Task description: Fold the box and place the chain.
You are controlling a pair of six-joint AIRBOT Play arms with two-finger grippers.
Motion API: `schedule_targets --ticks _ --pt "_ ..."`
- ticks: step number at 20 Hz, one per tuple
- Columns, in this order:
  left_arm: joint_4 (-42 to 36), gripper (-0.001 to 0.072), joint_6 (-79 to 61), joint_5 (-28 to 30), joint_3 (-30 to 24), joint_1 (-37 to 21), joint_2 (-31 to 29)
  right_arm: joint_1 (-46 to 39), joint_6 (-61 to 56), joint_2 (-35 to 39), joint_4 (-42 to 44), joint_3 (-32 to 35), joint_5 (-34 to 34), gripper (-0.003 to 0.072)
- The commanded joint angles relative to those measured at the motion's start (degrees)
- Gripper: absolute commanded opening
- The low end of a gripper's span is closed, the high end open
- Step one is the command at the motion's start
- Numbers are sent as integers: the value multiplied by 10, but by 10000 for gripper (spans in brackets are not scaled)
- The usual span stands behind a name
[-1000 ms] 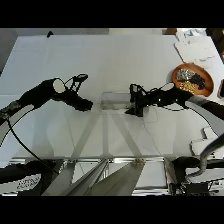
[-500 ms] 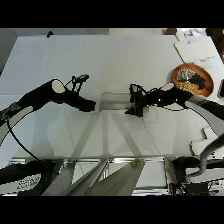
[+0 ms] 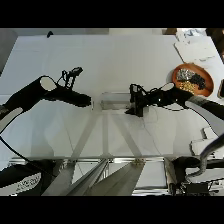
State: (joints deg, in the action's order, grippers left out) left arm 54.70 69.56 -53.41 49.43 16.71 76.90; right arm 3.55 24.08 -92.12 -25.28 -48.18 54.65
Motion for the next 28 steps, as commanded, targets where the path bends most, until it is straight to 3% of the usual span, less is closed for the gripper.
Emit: schedule_targets --ticks 1,10,18,28 --pt "47 8 31 1 -2 -4 -3 0 0 0 0 -1 0 493" --pt "29 5 53 40 -75 -4 -2 0 0 0 0 -1 0 493" --pt "-12 5 52 56 -76 -2 31 0 0 0 0 -1 0 493" --pt "-131 4 -26 60 -76 -2 35 0 0 0 0 -1 0 493"
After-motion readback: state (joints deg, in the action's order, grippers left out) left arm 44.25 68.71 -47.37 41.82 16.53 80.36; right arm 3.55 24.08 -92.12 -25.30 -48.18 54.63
